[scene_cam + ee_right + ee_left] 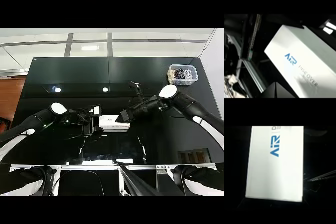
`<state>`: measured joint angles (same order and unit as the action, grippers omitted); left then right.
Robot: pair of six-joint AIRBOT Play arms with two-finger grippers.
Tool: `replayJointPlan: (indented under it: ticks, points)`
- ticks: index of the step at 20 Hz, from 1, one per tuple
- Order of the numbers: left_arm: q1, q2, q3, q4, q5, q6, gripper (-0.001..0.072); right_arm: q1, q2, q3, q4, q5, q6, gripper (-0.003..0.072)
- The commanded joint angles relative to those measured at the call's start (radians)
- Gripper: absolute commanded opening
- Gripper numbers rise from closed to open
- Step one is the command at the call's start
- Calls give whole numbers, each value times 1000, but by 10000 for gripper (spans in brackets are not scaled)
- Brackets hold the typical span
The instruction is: Fold the box and place the chain.
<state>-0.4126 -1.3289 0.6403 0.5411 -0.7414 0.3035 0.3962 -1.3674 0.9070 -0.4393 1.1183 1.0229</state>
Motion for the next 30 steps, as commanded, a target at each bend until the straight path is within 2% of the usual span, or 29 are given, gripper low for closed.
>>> replayJointPlan:
  ticks: [1, 6, 12, 15, 18, 19, 20, 21, 25, 27, 30]
  points:
    - [0, 0, 0, 0, 0, 0, 488, 2, -58, -5, 18, -47, 98, 9]
    - [0, 0, 0, 0, 0, 0, 488, 6, -97, -10, -188, -58, 228, 9]
    - [0, 0, 0, 0, 0, 0, 488, 2, -89, -9, -185, -74, 209, 10]
    - [0, 0, 0, -3, -4, -1, 488, -39, -35, 23, -163, 45, 159, 14]
    - [0, 2, 1, 1, -29, -6, 489, -167, 83, 76, -182, 224, 163, 14]
    - [3, 11, 1, 1, -27, -8, 502, -231, 135, 87, -208, 251, 171, 14]
    - [7, 26, 1, 1, -24, -8, 626, -290, 186, 88, -234, 259, 182, 14]
    - [11, 47, 1, 6, -26, -28, 712, -349, 239, 88, -273, 272, 195, 14]
    - [32, 212, 1, 143, -47, -237, 712, -481, 375, 87, -426, 286, 200, 14]
    - [28, 289, 1, 113, -86, -336, 707, -488, 381, 85, -446, 265, 200, 15]
    - [-35, 280, 19, 22, -78, -361, 705, -475, 381, 65, -444, 183, 200, 15]
